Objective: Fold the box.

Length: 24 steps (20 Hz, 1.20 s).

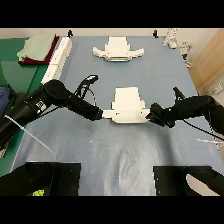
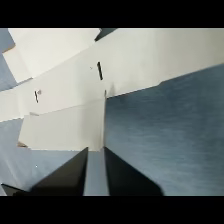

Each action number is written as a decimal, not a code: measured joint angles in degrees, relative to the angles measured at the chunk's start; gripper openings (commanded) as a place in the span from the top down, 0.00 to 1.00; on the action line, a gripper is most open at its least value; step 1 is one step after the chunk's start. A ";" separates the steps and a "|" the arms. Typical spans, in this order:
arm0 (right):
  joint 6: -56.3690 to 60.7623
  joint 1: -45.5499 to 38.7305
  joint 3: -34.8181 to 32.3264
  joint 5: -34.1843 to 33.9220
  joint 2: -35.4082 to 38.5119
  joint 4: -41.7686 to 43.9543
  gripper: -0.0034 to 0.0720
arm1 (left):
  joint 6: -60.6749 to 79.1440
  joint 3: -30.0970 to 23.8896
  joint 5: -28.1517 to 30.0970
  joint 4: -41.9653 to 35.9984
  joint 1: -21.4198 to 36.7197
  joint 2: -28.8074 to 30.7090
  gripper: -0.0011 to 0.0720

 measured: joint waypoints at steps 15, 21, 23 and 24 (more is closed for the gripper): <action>-27.91 -29.09 13.73 -11.82 -18.95 -1.20 0.43 | 0.48 0.00 2.23 -0.04 1.79 0.02 0.97; -40.83 -30.69 17.11 -14.34 -28.22 7.32 0.43 | 0.31 0.00 2.08 -0.33 1.79 0.02 0.97; -43.01 -30.80 17.73 -15.26 -29.90 9.11 0.43 | 0.31 0.00 2.05 -0.79 1.79 0.02 0.97; -43.85 -30.82 17.92 -15.63 -30.64 9.79 0.43 | 0.31 0.00 2.03 -0.92 1.79 0.02 0.96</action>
